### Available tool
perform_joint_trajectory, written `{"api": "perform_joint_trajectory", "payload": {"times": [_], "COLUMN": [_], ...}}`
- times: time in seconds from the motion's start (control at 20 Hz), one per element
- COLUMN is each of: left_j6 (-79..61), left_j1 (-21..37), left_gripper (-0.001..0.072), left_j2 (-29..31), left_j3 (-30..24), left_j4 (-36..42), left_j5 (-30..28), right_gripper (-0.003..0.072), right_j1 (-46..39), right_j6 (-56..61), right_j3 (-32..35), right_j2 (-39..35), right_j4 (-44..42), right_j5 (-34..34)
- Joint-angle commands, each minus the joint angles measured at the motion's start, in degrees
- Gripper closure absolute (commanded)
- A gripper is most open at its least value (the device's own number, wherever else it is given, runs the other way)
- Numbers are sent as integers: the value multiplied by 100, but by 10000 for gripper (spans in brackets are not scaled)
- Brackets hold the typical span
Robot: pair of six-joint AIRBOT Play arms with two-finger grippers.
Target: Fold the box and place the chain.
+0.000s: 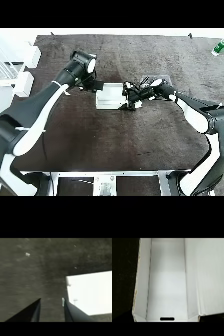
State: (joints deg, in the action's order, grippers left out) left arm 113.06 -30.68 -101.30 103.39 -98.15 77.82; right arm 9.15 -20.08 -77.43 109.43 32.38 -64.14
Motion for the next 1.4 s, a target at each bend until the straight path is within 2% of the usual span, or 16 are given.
{"api": "perform_joint_trajectory", "payload": {"times": [0.0, 0.1, 0.25, 0.35, 0.45, 0.55, 0.7, 0.85, 0.95, 1.05, 1.1, 1.2, 1.3, 1.35], "left_j6": [-107, -262, -765, -1471, -2614, -3740, -4113, -4076, -4658, -5445, -6194, -7608, -8631, -9040], "left_j1": [15, 144, 485, 942, 1410, 1700, 1757, 1757, 1766, 1998, 2184, 2573, 2894, 3005], "left_gripper": [383, 383, 403, 403, 403, 403, 401, 402, 401, 401, 401, 401, 399, 359], "left_j2": [538, 909, 1663, 2129, 2441, 2505, 2503, 2503, 2472, 2273, 2116, 1681, 1019, 656], "left_j3": [-262, -699, -1880, -2782, -3486, -3788, -3816, -3803, -3941, -3952, -3934, -3713, -3211, -2918], "left_j4": [-501, -494, -105, 798, 2037, 3014, 3049, 3141, 3237, 3834, 4581, 5908, 6476, 6677], "left_j5": [-328, -658, -1453, -2138, -2815, -3075, -3150, -3733, -4052, -4081, -4072, -3641, -2653, -2135], "right_gripper": [123, 123, 123, 123, 123, 123, 123, 123, 123, 123, 123, 123, 123, 124], "right_j1": [7, 7, 7, 7, 7, 7, 4, 7, 7, 7, 7, 7, 7, 7], "right_j6": [4, 7, 4, 4, 4, 4, 4, 4, 7, 4, 4, 4, 4, 4], "right_j3": [0, 0, 0, 0, 0, 0, 0, 0, 0, 0, 0, 0, 0, 0], "right_j2": [-2, -2, -2, -2, -2, -2, -2, -2, -2, -2, -2, -2, -2, -2], "right_j4": [-4, -4, -4, -4, -4, -4, -4, -4, -4, -4, -4, -4, -4, -4], "right_j5": [0, 0, 0, 0, 0, 0, 0, 0, 0, 0, 0, 0, 0, 0]}}
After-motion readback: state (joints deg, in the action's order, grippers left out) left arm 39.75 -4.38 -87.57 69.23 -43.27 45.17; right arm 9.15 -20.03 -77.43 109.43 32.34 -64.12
